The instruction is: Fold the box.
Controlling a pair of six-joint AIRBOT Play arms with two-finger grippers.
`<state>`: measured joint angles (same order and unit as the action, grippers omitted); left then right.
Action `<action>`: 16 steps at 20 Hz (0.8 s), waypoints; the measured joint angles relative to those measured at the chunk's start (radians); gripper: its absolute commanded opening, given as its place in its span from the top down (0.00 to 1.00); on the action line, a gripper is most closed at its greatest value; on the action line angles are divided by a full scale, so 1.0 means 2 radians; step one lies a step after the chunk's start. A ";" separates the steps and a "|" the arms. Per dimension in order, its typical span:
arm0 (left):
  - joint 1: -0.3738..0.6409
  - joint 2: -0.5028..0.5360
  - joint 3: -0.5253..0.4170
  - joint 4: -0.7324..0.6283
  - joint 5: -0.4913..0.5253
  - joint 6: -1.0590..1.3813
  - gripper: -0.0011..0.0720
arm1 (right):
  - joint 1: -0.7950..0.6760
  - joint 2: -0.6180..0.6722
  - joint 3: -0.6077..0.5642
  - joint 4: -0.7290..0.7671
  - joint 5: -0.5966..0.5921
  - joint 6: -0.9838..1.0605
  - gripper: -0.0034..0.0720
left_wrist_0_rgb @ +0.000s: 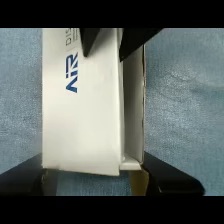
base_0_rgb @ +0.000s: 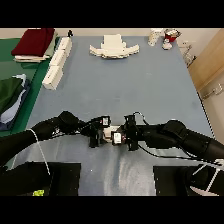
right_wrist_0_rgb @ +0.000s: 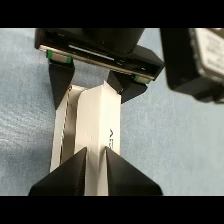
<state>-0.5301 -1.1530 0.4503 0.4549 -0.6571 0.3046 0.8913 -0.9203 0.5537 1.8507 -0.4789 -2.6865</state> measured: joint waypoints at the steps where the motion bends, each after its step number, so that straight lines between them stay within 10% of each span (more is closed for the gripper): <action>1: 0.000 0.000 0.000 0.000 0.000 0.000 0.26 | 0.000 -0.001 0.000 0.002 -0.001 0.000 0.74; 16: 0.000 0.000 0.000 0.001 -0.002 0.001 0.26 | 0.000 0.000 0.000 0.047 -0.026 0.000 0.53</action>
<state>-0.5301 -1.1530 0.4503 0.4564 -0.6601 0.3073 0.8913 -0.9207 0.5545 1.9442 -0.5308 -2.6865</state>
